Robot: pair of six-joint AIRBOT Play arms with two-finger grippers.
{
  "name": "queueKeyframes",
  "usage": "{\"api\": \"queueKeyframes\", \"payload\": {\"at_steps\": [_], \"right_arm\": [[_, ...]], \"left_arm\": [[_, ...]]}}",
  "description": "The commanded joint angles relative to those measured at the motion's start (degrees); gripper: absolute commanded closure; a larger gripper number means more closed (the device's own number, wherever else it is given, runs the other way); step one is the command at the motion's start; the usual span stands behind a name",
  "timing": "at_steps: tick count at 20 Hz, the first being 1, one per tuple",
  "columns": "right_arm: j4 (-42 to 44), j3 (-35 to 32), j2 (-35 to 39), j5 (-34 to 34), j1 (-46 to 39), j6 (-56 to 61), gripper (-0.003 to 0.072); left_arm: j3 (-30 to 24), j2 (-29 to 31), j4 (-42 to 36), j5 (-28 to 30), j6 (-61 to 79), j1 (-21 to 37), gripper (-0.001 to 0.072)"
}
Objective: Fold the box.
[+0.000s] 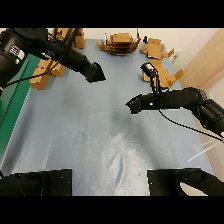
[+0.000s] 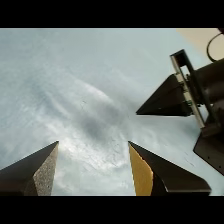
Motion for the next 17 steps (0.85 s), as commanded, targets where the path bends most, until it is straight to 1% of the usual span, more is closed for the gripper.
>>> {"api": "queueKeyframes", "payload": {"at_steps": [1,17], "right_arm": [[0.33,0.04,-0.07,-0.85,0.04,-0.39,0.0679],[-0.28,0.04,-0.04,-0.85,0.04,-0.39,0.0679]], "left_arm": [[0.04,0.48,1.25,0.5,-0.81,-2.36,0.0035],[0.04,0.48,1.29,0.52,-0.81,-2.34,0.0035]]}}
